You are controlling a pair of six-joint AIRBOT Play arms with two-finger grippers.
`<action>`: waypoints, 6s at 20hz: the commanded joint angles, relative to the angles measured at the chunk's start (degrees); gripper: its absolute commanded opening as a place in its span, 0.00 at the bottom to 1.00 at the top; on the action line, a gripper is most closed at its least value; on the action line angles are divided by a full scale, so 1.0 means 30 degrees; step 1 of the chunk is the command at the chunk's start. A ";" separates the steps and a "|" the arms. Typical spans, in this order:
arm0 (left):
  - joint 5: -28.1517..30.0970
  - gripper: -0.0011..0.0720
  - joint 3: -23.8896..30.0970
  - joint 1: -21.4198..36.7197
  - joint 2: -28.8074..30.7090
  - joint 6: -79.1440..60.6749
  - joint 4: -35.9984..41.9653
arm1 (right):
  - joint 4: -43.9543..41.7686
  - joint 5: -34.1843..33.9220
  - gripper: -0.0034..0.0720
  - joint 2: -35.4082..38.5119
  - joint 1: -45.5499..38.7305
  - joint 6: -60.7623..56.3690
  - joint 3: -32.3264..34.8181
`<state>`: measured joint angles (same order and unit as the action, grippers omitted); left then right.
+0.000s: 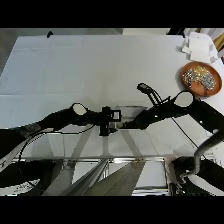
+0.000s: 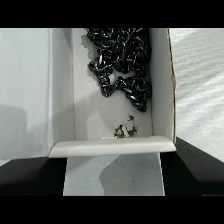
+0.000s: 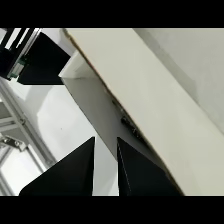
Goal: Fold the box and place the chain.
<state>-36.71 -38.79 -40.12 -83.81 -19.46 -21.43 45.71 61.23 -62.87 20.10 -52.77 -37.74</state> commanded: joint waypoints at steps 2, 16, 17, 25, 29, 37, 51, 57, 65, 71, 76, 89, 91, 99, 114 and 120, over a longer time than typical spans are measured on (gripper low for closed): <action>0.0007 0.39 0.0007 0.0007 0.0007 -0.0007 -0.0007 | 0.0838 0.0321 0.26 0.1115 -0.0102 -0.1158 -0.0321; 0.0000 0.39 0.0007 0.0007 0.0007 -0.0007 -0.0007 | 0.6980 0.1384 0.47 0.0634 -0.9158 -0.6215 -0.1545; 0.0000 0.39 0.0007 0.0007 0.0007 -0.0007 -0.0007 | 0.7949 0.0372 0.47 -0.0153 -0.9158 -0.6914 -0.1545; 0.0000 0.39 0.0007 0.0007 0.0007 -0.0007 -0.0007 | 1.1453 -0.4561 0.47 -0.3570 -0.7715 -0.9049 -0.1545; 0.0000 0.39 0.0007 0.0007 0.0007 -0.0007 -0.0007 | 1.1723 -0.5646 0.47 -0.4007 -0.7351 -0.9413 -0.1545; 0.0000 0.39 0.0007 0.0007 0.0007 -0.0007 -0.0007 | 1.1686 -0.5727 0.40 -0.4175 -0.7351 -0.9479 -0.1545; 0.0000 0.39 0.0007 0.0007 0.0007 -0.0007 -0.0007 | 1.2349 -0.4983 0.06 -0.2317 -0.6564 -0.9253 -0.1545; 0.0000 0.39 0.0007 0.0007 0.0007 -0.0007 -0.0007 | 1.0979 -0.1902 0.06 0.3359 -0.6564 -0.8546 -0.1545; 0.0000 0.39 0.0007 0.0007 0.0007 -0.0007 -0.0007 | 0.5865 0.3417 0.06 0.9697 -0.6564 -0.5209 -0.1545; 0.0000 0.39 0.0007 0.0007 0.0007 -0.0007 -0.0007 | 0.1326 0.4830 0.06 1.2371 -0.6564 -0.4291 -0.1545; 0.0000 0.39 0.0007 0.0007 0.0007 -0.0007 -0.0007 | -0.3956 0.4670 0.06 1.2560 -0.6564 -0.2390 -0.1545; 0.0000 0.39 0.0007 0.0007 0.0007 -0.0007 -0.0007 | -0.3942 0.0306 0.06 0.8160 -0.2412 -0.0721 -0.1537; 0.0000 0.39 0.0007 0.0007 0.0007 -0.0007 -0.0007 | -0.1610 0.0240 0.06 0.6382 -0.1158 -0.0736 -0.1515; 0.0000 0.39 0.0007 0.0007 0.0007 -0.0007 -0.0007 | 0.1202 -0.0889 0.06 -0.0415 0.0787 -0.0714 0.0168; 0.0007 0.39 0.0007 0.0007 0.0007 -0.0007 -0.0007 | 0.3126 0.2076 0.21 0.4874 -0.5646 -0.1450 0.0284; 0.0000 0.39 0.0007 0.0007 0.0007 -0.0007 -0.0007 | 0.6586 0.1479 0.21 0.2871 -0.6258 -0.0882 0.0379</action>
<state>-36.71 -38.79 -40.12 -83.81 -19.49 -21.45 61.58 66.43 -52.05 2.42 -59.92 -36.75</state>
